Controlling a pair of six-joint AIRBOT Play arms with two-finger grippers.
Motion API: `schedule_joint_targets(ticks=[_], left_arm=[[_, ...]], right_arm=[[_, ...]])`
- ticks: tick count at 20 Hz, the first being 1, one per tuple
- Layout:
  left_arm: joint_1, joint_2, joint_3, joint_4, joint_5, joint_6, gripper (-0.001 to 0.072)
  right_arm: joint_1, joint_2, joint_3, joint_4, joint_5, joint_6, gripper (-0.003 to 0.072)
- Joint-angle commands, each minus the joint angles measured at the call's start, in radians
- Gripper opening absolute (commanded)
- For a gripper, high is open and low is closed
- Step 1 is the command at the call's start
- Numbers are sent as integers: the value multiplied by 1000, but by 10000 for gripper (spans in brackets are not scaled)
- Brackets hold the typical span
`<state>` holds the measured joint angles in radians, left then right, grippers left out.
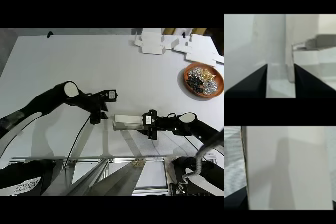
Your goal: Fold the box and place the chain.
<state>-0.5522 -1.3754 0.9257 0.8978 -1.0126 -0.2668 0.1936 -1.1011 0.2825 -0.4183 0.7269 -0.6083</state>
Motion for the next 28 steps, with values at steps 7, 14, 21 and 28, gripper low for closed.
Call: schedule_joint_targets(ticks=[7,14,21,28], left_arm=[[-205,173,1,64,-124,-217,4],[-416,75,2,44,403,-283,2],[-256,5,6,-81,621,-310,0],[-216,-142,6,-230,524,-155,2]], right_arm=[[0,0,0,-3,3,-3,412],[0,0,0,-3,3,-3,412],[0,0,0,-3,3,-3,412],[0,0,0,-3,3,-3,412]])
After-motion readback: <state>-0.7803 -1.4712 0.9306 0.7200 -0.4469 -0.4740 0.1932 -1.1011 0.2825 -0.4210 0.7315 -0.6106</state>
